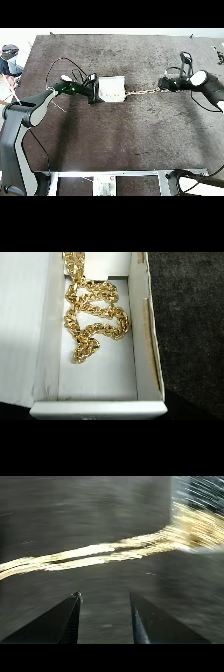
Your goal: Fold the box and place the chain.
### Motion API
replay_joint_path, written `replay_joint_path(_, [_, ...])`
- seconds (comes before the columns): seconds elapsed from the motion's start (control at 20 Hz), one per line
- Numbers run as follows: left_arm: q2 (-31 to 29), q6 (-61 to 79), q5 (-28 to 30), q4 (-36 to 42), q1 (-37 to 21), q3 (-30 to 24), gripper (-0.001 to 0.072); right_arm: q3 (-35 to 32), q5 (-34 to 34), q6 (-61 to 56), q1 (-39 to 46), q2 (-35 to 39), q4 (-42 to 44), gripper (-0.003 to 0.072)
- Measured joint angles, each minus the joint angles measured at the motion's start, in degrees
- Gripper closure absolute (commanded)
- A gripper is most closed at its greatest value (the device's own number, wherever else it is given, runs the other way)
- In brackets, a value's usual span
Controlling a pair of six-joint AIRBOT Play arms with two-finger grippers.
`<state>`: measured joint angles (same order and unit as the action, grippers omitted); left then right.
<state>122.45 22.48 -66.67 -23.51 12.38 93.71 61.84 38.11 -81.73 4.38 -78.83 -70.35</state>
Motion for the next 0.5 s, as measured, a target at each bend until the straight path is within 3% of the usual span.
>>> replay_joint_path(0.25, [0.0,0.0,0.0,0.0,0.0,0.0,0.0300,-2.9,-8.5,-1.9,3.0,-5.0,3.1,0.0348])
replay_joint_path(0.5, [0.0,0.0,0.0,0.0,0.0,0.0,0.0300,-1.7,-13.6,-1.6,1.9,-11.3,5.9,0.0350])
